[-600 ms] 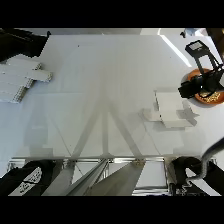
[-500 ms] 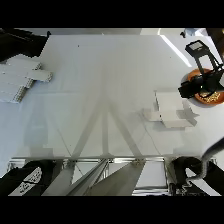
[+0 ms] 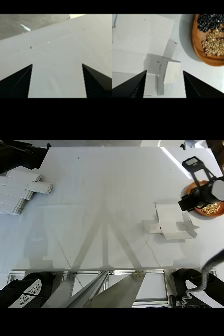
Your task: Fold the box and place the chain.
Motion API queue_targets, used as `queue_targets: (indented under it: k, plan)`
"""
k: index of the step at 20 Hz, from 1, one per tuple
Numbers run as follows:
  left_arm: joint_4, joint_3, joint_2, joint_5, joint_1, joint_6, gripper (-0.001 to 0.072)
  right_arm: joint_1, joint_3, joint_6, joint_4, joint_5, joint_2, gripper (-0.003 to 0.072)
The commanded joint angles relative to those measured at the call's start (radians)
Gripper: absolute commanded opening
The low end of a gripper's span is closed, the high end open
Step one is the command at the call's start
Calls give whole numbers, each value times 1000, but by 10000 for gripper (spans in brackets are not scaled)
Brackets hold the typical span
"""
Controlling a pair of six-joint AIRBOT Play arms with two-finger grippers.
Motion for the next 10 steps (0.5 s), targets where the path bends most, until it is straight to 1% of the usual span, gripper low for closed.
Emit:
queue_targets:
  k: [1, 3, 5, 7, 10]
  plan:
    - [0, 1, 1, 0, -1, 0, 694, 0, 0, 4, -87, 69, -100, 542]
    - [0, 1, 1, 0, -1, 0, 694, 0, 0, -1, -89, 105, -161, 578]
    - [0, 1, 1, 0, -1, 0, 694, -1, 0, 0, -126, 146, -217, 581]
    - [0, 1, 1, 0, -1, 0, 694, -25, -1, 31, -126, 166, -258, 581]
    - [0, 1, 1, 0, -1, 0, 694, -96, -5, 59, -121, 175, -270, 580]
